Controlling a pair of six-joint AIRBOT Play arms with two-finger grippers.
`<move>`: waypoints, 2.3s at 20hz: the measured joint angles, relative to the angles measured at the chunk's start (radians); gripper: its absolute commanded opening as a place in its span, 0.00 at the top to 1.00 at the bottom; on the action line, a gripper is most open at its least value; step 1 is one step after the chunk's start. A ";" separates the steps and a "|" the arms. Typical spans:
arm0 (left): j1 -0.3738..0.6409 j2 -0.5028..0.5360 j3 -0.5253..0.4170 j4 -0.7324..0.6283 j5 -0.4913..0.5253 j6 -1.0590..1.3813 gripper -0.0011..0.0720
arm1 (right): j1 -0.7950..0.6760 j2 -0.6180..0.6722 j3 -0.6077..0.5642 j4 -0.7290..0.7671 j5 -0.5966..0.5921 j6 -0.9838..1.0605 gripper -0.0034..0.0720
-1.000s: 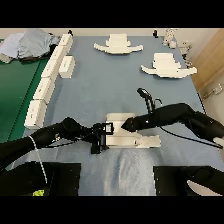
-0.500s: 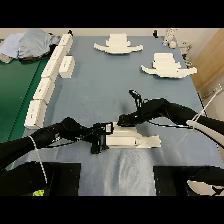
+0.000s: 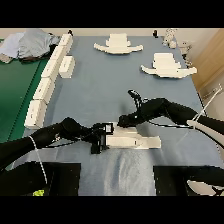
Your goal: Fold the box.
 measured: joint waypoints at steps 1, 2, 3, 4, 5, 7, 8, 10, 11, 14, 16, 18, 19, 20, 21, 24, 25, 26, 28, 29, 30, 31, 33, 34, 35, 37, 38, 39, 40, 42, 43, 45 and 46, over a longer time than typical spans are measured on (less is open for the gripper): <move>0.000 0.000 0.000 0.000 0.000 0.000 0.40 | 0.000 0.026 0.002 0.000 -0.010 -0.005 0.62; 0.000 0.000 0.000 0.000 0.000 0.000 0.40 | 0.000 0.055 0.002 -0.002 -0.018 -0.008 0.61; 0.000 0.000 0.000 0.000 0.000 -0.001 0.40 | 0.000 0.091 0.002 -0.012 -0.031 -0.013 0.61; 0.000 0.000 0.000 0.000 0.000 -0.002 0.40 | 0.000 0.133 0.002 -0.019 -0.042 -0.021 0.61; 0.000 0.000 0.000 0.000 0.000 -0.003 0.40 | 0.000 0.175 0.002 -0.029 -0.061 -0.032 0.61; 0.000 0.000 0.000 0.000 0.000 -0.004 0.40 | 0.000 0.269 0.001 -0.068 -0.115 -0.061 0.61; 0.000 0.000 0.000 -0.001 0.000 -0.004 0.40 | 0.000 0.312 -0.003 -0.096 -0.147 -0.079 0.62; 0.000 0.000 0.000 -0.001 0.000 -0.004 0.40 | 0.000 0.382 -0.021 -0.163 -0.228 -0.130 0.60; 0.000 0.000 0.000 -0.001 0.000 -0.004 0.40 | 0.000 0.409 -0.034 -0.198 -0.265 -0.157 0.52; 0.000 0.000 0.000 -0.001 0.000 -0.005 0.40 | 0.000 0.462 -0.094 -0.309 -0.365 -0.242 0.23; 0.000 0.000 0.000 -0.001 0.000 -0.005 0.40 | 0.000 0.477 -0.137 -0.380 -0.394 -0.309 0.17; 0.000 0.000 0.000 -0.001 0.000 -0.005 0.40 | 0.000 0.485 -0.166 -0.457 -0.394 -0.370 0.16; 0.000 0.000 0.000 -0.001 0.001 -0.005 0.40 | 0.000 0.487 -0.175 -0.489 -0.386 -0.393 0.15; 0.000 0.000 0.000 -0.001 0.000 -0.005 0.40 | 0.000 0.489 -0.182 -0.518 -0.378 -0.414 0.15; 0.000 0.000 0.000 -0.001 0.001 -0.005 0.40 | 0.000 0.490 -0.187 -0.539 -0.368 -0.431 0.15; 0.000 0.000 0.000 -0.001 0.000 -0.005 0.40 | 0.000 0.491 -0.206 -0.562 -0.328 -0.485 0.15; 0.000 0.000 0.000 -0.001 0.001 -0.005 0.40 | 0.001 0.491 -0.214 -0.558 -0.316 -0.503 0.15; 0.000 0.000 0.000 -0.001 0.001 -0.005 0.40 | 0.005 0.491 -0.226 -0.546 -0.299 -0.522 0.15; 0.000 0.000 0.000 -0.001 0.000 -0.005 0.40 | 0.020 0.491 -0.250 -0.531 -0.264 -0.545 0.03; 0.000 0.000 0.000 -0.001 0.000 -0.005 0.40 | 0.031 0.491 -0.262 -0.526 -0.240 -0.554 0.04; 0.000 0.000 0.000 -0.001 0.000 -0.005 0.40 | 0.040 0.491 -0.270 -0.521 -0.215 -0.562 0.05; 0.000 0.000 0.000 -0.001 0.001 -0.005 0.40 | 0.048 0.491 -0.277 -0.517 -0.189 -0.574 0.05; 0.000 0.000 0.000 -0.001 0.000 -0.005 0.40 | 0.059 0.491 -0.285 -0.513 -0.139 -0.603 0.13; 0.000 0.000 0.000 -0.001 0.001 -0.005 0.40 | 0.061 0.489 -0.288 -0.511 -0.115 -0.618 0.13; 0.000 0.000 0.000 -0.001 0.000 -0.005 0.40 | 0.064 0.484 -0.290 -0.508 -0.098 -0.630 0.22; 0.000 0.000 0.000 -0.001 0.001 -0.005 0.40 | 0.068 0.475 -0.292 -0.493 -0.075 -0.649 0.49; 0.000 0.000 0.000 -0.001 0.001 -0.005 0.40 | 0.069 0.471 -0.293 -0.480 -0.068 -0.661 0.55; 0.000 0.000 0.000 -0.001 0.001 -0.005 0.40 | 0.069 0.468 -0.293 -0.467 -0.061 -0.673 0.59; 0.000 0.000 0.000 -0.001 0.001 -0.005 0.40 | 0.069 0.466 -0.294 -0.453 -0.061 -0.679 0.65; 0.000 0.000 0.000 -0.001 0.001 -0.005 0.40 | 0.070 0.463 -0.294 -0.430 -0.058 -0.691 0.80; 0.000 0.000 0.000 -0.001 0.001 -0.005 0.40 | 0.070 0.462 -0.294 -0.421 -0.057 -0.697 0.90; 0.000 0.000 0.000 -0.001 0.000 -0.005 0.40 | 0.070 0.458 -0.294 -0.399 -0.056 -0.708 0.91; 0.000 0.000 0.000 -0.001 0.001 -0.005 0.40 | 0.070 0.454 -0.294 -0.388 -0.053 -0.719 0.91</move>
